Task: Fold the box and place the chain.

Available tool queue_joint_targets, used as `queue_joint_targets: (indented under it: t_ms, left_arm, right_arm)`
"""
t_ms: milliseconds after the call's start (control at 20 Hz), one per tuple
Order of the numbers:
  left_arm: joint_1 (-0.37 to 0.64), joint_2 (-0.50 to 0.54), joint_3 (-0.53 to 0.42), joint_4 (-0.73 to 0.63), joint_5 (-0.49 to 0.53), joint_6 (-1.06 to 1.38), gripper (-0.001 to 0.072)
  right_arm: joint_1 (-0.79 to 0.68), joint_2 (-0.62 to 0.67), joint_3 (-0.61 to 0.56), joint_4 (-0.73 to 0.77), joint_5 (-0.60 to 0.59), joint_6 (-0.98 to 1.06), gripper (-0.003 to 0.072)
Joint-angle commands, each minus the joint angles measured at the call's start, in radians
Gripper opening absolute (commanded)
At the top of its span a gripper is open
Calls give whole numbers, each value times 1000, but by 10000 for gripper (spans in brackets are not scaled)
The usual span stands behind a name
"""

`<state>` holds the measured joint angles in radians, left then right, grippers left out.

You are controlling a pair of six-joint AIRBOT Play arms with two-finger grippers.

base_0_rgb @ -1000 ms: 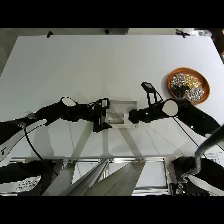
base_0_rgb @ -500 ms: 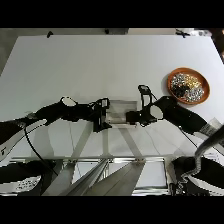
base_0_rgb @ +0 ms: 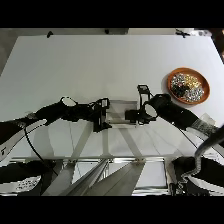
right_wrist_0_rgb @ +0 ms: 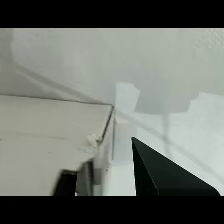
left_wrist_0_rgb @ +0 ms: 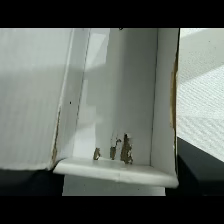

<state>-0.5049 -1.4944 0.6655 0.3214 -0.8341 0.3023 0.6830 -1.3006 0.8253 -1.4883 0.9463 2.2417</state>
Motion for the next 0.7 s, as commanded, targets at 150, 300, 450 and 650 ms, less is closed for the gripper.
queue_joint_targets:
  t_ms: [150,300,450,650]
  left_arm:
    - [0,1,1,0,0,0,14]
    - [0,1,1,0,0,0,14]
    - [0,1,1,0,0,0,14]
    - [0,1,1,0,0,0,14]
  right_arm:
    - [36,-117,106,-9,169,-72,327]
    - [54,-140,122,-9,185,-75,305]
    - [60,-148,122,-16,198,-75,163]
    - [60,-148,122,-8,199,-78,11]
